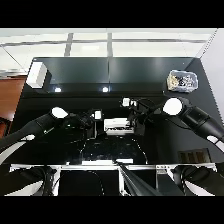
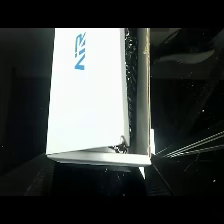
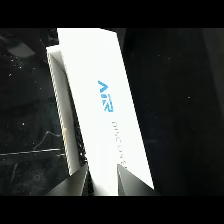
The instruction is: Fold the box and place the chain.
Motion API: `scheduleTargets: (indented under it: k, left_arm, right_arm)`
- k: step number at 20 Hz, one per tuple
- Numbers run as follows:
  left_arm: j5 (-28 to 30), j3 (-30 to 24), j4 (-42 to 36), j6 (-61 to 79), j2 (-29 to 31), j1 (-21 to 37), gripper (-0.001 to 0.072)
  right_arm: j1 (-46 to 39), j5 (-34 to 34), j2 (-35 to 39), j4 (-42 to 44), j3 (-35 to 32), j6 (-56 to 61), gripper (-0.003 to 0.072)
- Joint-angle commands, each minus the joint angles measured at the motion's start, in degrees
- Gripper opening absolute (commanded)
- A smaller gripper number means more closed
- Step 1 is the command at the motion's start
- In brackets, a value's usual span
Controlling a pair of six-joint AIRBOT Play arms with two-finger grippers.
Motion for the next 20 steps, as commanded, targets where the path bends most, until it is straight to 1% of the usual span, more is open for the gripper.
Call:
scheduleTargets:
  k: [1, 6, 7, 10, 11, 12, 16, 17, 18, 20]
  left_arm:
    - [0.0, 0.0, 0.0, 0.0, 0.0, 0.0, 0.0333]
    - [0.0, 0.0, 0.0, 0.0, 0.0, 0.0, 0.0333]
    - [0.0, 0.0, 0.0, 0.0, 0.0, 0.0, 0.0332]
    - [0.0, 0.0, 0.0, 0.0, 0.0, 0.0, 0.0332]
    - [0.0, 0.0, 0.0, 0.0, 0.0, 0.0, 0.0332]
    - [0.0, 0.0, 0.0, 0.0, 0.0, 0.0, 0.0332]
    - [0.0, 0.0, 0.0, 0.0, 0.0, 0.0, 0.0332]
    - [0.0, 0.0, 0.0, 0.0, 0.0, 0.0, 0.0332]
    - [0.0, 0.0, 0.0, 0.0, 0.0, 0.0, 0.0332]
    - [0.0, 0.0, 0.0, 0.0, 0.0, 0.0, 0.0333]
  right_arm:
    - [0.1, 0.8, -0.1, 0.1, -0.2, 0.3, 0.0186]
    - [0.1, 1.3, -0.1, 0.0, -0.2, 0.3, 0.0187]
    - [0.1, 1.3, -0.1, 0.0, -0.2, 0.3, 0.0205]
    - [0.1, 1.3, -0.1, 0.0, -0.2, 0.3, 0.0205]
    - [0.1, 1.3, -0.1, 0.0, -0.2, 0.4, 0.0235]
    - [0.1, 1.3, -0.1, 0.0, -0.2, 0.4, 0.0326]
    - [0.1, 1.3, -0.1, -0.1, -0.2, 1.2, 0.0324]
    - [0.1, 1.2, -0.1, -0.1, -0.3, 1.3, 0.0298]
    - [0.1, 1.3, -0.1, -0.1, -0.3, 1.8, 0.0206]
    - [0.1, 1.3, -0.1, -0.1, -0.3, 1.8, 0.0194]
